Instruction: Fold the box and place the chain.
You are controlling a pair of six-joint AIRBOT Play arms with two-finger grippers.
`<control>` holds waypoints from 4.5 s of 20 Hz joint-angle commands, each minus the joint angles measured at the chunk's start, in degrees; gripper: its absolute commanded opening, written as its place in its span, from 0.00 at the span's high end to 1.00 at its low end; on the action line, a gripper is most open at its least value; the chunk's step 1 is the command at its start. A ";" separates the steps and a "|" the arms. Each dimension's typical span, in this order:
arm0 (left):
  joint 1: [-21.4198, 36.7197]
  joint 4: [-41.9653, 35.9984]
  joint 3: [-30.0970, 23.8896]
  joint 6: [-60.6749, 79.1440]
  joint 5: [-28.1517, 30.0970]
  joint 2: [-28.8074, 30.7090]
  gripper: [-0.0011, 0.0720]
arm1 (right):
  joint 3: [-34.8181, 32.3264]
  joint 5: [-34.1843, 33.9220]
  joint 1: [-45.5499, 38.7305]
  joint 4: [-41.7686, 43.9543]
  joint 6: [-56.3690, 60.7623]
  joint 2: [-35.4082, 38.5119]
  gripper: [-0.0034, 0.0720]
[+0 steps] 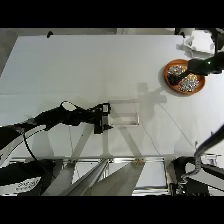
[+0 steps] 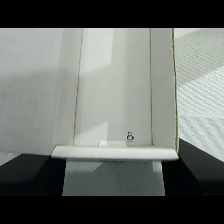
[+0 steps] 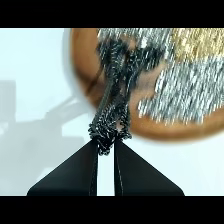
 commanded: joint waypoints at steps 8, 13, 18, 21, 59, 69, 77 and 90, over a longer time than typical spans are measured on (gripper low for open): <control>0.02 0.00 0.00 0.00 0.02 0.02 0.42 | -3.87 23.06 5.88 14.71 -5.11 7.04 0.94; 0.02 0.00 0.00 0.00 0.02 0.02 0.42 | -12.90 21.49 17.14 15.21 -4.90 7.13 0.94; 0.02 0.00 0.00 0.00 0.00 0.02 0.42 | -13.31 21.20 28.85 15.61 -4.37 7.15 0.94; 0.02 0.00 0.00 0.00 0.02 0.02 0.42 | -13.29 21.00 31.89 17.31 -4.22 7.17 0.94; 0.02 0.00 0.00 0.00 0.00 0.02 0.42 | -13.31 -0.20 32.04 31.21 -7.89 27.23 0.94; 0.02 0.00 0.00 0.00 0.02 0.02 0.42 | -17.81 0.33 32.04 28.11 -7.67 26.88 0.93; 0.02 0.00 0.00 0.00 0.02 0.02 0.43 | -23.30 -0.52 32.04 27.21 -7.69 25.46 0.94; 0.02 0.00 0.00 0.00 0.02 0.02 0.42 | -36.74 -19.91 40.33 23.08 -2.29 25.40 0.94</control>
